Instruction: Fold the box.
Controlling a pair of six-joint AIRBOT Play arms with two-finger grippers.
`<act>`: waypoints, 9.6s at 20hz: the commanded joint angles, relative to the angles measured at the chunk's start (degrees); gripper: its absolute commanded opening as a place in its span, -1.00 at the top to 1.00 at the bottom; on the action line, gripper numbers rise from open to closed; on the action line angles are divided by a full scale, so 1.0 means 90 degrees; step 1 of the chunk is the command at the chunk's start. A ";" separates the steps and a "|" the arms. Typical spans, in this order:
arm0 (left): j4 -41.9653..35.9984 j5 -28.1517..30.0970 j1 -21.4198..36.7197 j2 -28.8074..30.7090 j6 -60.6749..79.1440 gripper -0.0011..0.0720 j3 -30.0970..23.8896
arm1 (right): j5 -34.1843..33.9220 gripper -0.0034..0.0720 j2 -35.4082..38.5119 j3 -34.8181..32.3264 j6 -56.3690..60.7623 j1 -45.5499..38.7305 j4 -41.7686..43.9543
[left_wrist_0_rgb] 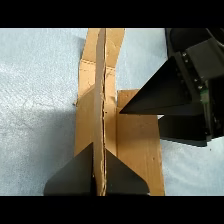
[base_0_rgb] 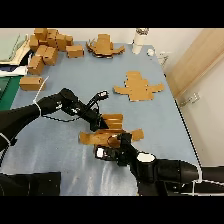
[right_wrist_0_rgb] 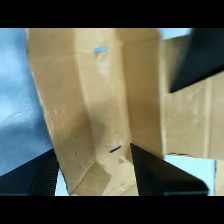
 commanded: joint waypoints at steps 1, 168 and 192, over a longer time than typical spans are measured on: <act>0.0000 -0.0012 0.0000 -0.0005 0.0000 0.94 0.0002 | -0.0017 -0.81 -0.0022 0.0027 0.0653 0.0005 -0.0401; 0.0206 -0.2098 0.0075 0.0211 -0.4056 0.93 0.0328 | 0.0537 -0.51 -0.0505 0.0102 -1.0122 -0.5418 0.8174; 0.1144 -0.1513 0.0141 -0.1554 -0.5144 0.94 0.1855 | 0.0559 -0.41 -0.0503 0.0102 -1.0122 -0.5425 0.8174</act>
